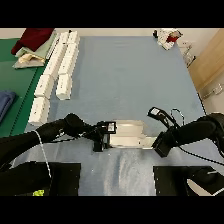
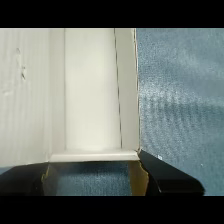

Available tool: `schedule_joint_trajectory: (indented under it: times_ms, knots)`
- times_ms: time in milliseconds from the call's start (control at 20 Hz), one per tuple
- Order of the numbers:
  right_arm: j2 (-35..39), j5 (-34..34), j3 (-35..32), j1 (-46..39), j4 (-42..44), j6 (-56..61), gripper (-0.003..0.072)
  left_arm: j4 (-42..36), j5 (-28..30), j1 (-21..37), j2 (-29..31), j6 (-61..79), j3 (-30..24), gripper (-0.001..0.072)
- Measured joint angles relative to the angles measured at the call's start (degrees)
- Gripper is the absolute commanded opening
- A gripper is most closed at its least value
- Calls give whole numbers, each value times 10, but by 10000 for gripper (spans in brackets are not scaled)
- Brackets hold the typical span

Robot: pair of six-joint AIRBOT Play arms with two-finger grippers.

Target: Fold the box.

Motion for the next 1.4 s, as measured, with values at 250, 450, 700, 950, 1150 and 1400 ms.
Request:
schedule_joint_trajectory:
  times_ms: [250,450,700,950,1150,1400]
  knots:
    - [-20,156,-6,14,198,157,78,0,0,0,0,0,0,469]
    - [-80,268,-7,21,250,211,78,0,0,0,0,0,0,469]
    - [-161,315,-7,24,268,230,78,0,0,0,0,-1,0,469]
    - [-212,329,-7,24,271,227,78,0,0,0,0,-2,0,469]
    - [-231,340,-7,24,269,216,78,0,0,0,0,-2,0,469]
    - [-237,346,1,24,266,204,78,0,0,0,0,0,0,469]
